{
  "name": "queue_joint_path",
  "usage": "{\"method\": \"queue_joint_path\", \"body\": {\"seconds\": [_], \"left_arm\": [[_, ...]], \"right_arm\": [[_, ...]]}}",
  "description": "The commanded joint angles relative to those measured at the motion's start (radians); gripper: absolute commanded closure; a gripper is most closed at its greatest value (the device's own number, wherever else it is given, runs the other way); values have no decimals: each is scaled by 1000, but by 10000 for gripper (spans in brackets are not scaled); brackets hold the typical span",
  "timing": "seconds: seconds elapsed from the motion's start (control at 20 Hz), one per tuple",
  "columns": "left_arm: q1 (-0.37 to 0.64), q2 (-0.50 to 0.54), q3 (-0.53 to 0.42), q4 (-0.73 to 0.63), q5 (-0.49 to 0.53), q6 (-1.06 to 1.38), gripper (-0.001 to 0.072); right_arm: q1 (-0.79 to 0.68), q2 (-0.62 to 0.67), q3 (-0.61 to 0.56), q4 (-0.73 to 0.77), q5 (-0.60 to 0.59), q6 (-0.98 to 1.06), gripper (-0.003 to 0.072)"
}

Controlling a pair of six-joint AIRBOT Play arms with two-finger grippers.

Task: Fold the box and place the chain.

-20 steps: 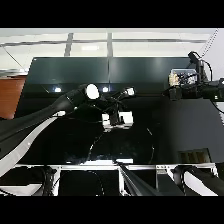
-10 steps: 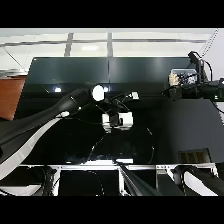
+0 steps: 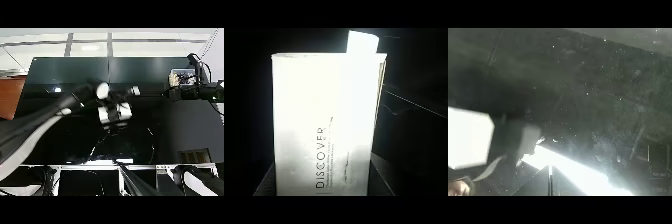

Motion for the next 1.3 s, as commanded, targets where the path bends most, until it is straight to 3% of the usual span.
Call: {"method": "queue_joint_path", "body": {"seconds": [0.0, 0.25, 0.45, 0.65, 1.0, 1.05, 1.15, 1.25], "left_arm": [[164, 51, 199, 140, -145, -152, 379], [579, 15, 456, 127, -60, -348, 378], [834, -114, 560, 125, -74, -391, 378], [932, -269, 576, 125, -36, -394, 378], [962, -514, 577, 129, 7, -429, 375], [963, -522, 577, 130, 18, -449, 322], [962, -520, 599, 129, 27, -487, -7], [957, -501, 683, 111, -30, -500, -7]], "right_arm": [[-1, 0, -2, 6, -11, 3, 667], [-1, 0, -2, 6, -24, 3, 668], [-1, 0, -2, 9, -32, 3, 668], [-1, 0, -2, 31, -14, 3, 668], [0, 0, -2, 99, 12, 8, 667], [0, 0, -2, 106, 16, 8, 667], [0, 0, -2, 113, 24, 10, 668], [0, 0, -2, 121, 22, 10, 667]]}}
